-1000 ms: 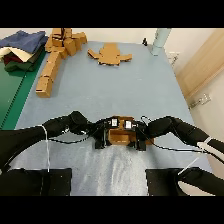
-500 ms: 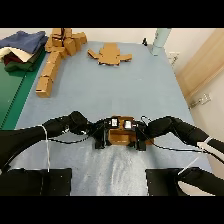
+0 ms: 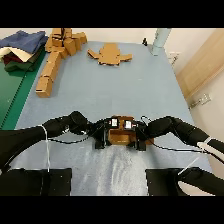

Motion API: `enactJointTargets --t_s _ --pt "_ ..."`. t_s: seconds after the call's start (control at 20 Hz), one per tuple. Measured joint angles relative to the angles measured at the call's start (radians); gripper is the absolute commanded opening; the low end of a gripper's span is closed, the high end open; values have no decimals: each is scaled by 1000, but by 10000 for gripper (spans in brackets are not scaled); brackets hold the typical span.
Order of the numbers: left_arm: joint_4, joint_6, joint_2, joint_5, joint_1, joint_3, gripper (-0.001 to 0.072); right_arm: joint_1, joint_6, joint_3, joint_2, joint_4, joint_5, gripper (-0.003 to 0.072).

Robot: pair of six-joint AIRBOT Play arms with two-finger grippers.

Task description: Fold the box.

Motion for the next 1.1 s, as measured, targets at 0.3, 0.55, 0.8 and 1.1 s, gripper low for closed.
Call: enactJointTargets --t_s 0.3,0.55,0.8,1.1 --pt "0 0 0 0 0 0 521 0 0 0 1 -3 -7 720" --pt "0 0 0 0 0 0 521 0 106 0 46 -67 -26 720" --pt "0 0 0 0 0 0 521 -1 364 -1 190 -222 -92 720" --pt "0 0 0 0 0 0 521 -1 665 -1 408 -113 -259 720"
